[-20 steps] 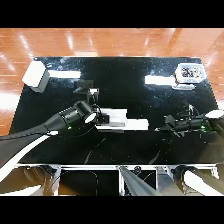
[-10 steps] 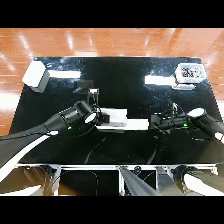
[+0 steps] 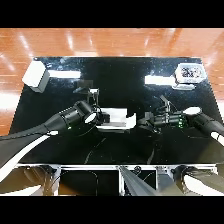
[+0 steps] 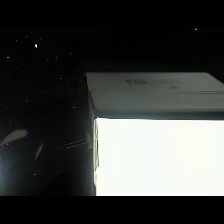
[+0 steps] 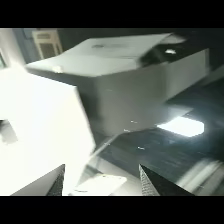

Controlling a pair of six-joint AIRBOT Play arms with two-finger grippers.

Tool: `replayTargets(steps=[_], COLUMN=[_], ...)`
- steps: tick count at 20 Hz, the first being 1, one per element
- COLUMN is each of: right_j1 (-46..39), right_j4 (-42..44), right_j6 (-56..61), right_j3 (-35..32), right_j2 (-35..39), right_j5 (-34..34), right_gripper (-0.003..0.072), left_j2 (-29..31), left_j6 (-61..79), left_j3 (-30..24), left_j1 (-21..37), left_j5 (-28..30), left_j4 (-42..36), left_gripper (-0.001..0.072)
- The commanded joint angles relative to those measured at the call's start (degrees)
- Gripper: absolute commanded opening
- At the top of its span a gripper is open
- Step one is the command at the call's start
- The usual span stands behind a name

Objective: Fold the box and place the chain.

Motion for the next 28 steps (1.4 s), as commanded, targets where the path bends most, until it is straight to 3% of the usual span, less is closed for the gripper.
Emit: replayTargets(steps=[1,8,14,19,24,28], right_j1=[3.0,13.9,27.4,37.8,44.4,44.6], right_j4=[1.7,-5.9,-33.3,-56.8,-70.3,-71.5], right_j6=[-0.8,7.5,34.6,56.3,69.2,70.4], right_j3=[3.3,11.0,19.3,24.1,24.2,24.6], right_j2=[0.0,0.0,0.0,0.0,-0.5,-3.5], right_j5=[1.3,-2.6,-9.6,-10.3,-10.5,-10.0], right_gripper=[0.0576,0.0573,0.0572,0.0553,0.0553,0.0552], left_j2=[0.0,0.0,0.0,0.0,0.0,0.0], left_j6=[0.1,0.1,0.1,0.1,0.1,0.1], left_j3=[0.0,0.0,0.0,0.0,0.0,0.0], left_j1=[0.0,0.0,0.0,0.0,0.0,0.0], left_j5=[-0.2,-0.2,-0.2,-0.2,-0.1,-0.1], left_j4=[0.1,0.1,0.1,0.1,0.1,0.1], left_gripper=[0.0019,0.0019,0.0019,0.0019,0.0019,0.0019])
